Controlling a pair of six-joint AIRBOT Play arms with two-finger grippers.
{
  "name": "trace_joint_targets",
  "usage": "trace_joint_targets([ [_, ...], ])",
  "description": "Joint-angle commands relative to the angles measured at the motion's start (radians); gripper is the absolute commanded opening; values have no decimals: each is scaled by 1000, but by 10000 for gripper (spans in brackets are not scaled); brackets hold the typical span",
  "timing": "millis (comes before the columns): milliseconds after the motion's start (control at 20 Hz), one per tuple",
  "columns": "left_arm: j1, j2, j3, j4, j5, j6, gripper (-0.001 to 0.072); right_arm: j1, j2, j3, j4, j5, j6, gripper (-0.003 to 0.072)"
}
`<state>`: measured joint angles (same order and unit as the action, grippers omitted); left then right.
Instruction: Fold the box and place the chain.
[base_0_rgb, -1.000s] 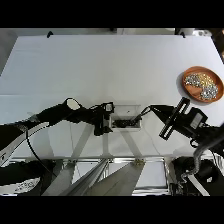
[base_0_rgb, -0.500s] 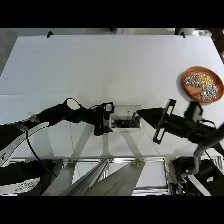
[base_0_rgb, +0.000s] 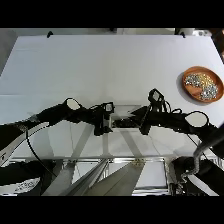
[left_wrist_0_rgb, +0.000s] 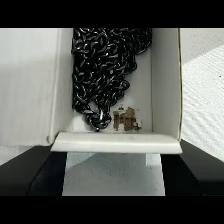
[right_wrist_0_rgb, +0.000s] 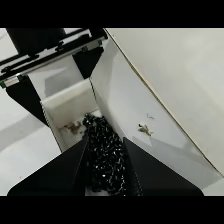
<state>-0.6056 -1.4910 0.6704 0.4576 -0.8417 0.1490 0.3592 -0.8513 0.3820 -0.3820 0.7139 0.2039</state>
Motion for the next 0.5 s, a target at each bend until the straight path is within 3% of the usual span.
trace_joint_targets([
  [0, 0, 0, 1, 0, 0, 0, 290, -19, -5, 1, -3, 12, -3, 248],
  [250, 0, 0, 1, 0, 0, 0, 290, -313, 140, 1, -144, 203, 1, 238],
  [350, 0, 0, 1, 0, -1, 0, 290, -400, 128, 1, -174, 223, 0, 238],
  [450, 0, 0, 1, 0, 0, 0, 290, -443, 106, 1, -322, 204, -10, 238],
])
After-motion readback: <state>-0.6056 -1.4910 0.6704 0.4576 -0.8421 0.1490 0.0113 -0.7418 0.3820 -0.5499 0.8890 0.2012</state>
